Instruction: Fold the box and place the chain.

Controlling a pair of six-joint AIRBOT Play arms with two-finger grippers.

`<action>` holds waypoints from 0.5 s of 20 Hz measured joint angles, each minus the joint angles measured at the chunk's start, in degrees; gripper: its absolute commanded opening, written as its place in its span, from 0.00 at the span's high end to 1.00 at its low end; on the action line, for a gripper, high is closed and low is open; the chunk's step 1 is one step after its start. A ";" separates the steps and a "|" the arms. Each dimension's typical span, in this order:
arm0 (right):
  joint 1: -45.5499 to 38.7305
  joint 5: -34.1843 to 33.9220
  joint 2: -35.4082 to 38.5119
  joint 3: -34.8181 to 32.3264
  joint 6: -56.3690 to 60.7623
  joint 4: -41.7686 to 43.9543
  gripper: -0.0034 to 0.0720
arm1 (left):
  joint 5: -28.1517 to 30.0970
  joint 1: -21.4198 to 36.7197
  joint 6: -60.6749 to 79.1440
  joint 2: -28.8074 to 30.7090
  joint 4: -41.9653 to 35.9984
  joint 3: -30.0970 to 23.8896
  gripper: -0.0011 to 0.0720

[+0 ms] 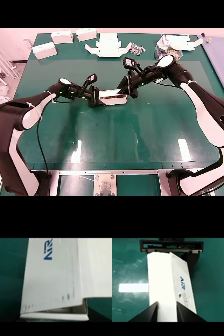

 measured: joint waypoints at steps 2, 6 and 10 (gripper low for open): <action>0.11 -0.02 0.00 0.02 0.02 0.04 0.50 | 0.07 -0.02 0.02 0.00 0.17 0.00 0.32; 0.76 -1.33 0.00 0.13 0.02 -0.07 0.46 | 0.13 -0.02 0.13 0.04 0.42 0.00 0.32; 2.08 -2.01 -0.07 0.13 0.00 -2.16 0.45 | 0.15 -0.02 0.13 0.04 0.52 0.00 0.32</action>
